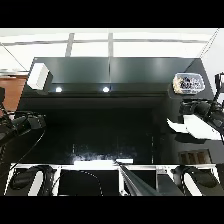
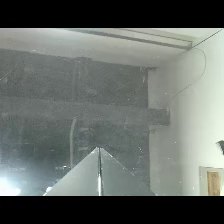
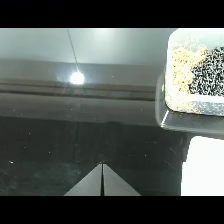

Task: Fold the box and place the chain.

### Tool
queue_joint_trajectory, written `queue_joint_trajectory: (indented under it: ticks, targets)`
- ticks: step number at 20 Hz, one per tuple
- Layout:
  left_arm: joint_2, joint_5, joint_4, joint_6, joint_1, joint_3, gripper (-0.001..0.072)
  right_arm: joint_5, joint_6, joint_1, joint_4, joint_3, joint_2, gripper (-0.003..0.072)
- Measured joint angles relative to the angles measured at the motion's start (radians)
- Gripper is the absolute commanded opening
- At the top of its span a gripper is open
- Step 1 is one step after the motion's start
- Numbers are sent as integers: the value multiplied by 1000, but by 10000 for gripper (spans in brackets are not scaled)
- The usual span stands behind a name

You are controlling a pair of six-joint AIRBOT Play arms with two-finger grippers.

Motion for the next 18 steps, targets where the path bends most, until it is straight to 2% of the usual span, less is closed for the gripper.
queue_joint_trajectory:
  ticks: [13,18]
  targets:
    - [0,1,0,0,0,0,31,0,0,0,0,0,0,18]
    - [0,60,0,0,0,0,30,-1,0,0,13,0,0,17]
